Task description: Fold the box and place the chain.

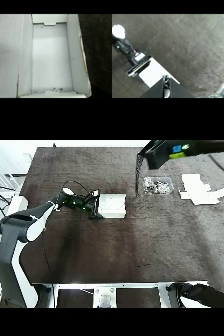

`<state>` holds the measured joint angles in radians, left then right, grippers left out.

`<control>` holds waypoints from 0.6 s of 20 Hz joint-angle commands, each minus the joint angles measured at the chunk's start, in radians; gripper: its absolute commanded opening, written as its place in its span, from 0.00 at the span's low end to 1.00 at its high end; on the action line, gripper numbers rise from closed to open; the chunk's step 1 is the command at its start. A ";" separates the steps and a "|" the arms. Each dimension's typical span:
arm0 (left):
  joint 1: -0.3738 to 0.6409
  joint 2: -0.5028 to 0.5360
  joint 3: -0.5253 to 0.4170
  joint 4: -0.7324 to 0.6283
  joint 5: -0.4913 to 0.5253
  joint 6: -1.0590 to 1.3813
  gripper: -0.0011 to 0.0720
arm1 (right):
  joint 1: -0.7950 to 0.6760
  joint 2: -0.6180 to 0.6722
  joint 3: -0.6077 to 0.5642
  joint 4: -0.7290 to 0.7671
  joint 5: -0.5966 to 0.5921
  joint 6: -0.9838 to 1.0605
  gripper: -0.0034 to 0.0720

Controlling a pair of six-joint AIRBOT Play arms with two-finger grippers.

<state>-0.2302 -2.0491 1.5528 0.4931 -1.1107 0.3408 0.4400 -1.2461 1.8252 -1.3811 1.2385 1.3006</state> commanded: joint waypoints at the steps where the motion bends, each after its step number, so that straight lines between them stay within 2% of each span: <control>1: 0.000 0.000 0.000 0.000 0.000 0.000 0.91 | 0.047 0.001 -0.097 0.014 -0.075 0.004 0.06; 5: 0.000 0.000 0.000 0.000 0.000 0.000 0.91 | 0.074 -0.021 -0.183 0.050 -0.148 0.004 0.06; 12: 0.000 0.000 0.000 0.000 0.000 0.000 0.91 | 0.089 -0.103 -0.244 0.122 -0.181 0.003 0.06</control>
<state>-0.2302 -2.0491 1.5528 0.4931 -1.1107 0.3405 0.5236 -1.3163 1.6058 -1.3006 1.0843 1.3045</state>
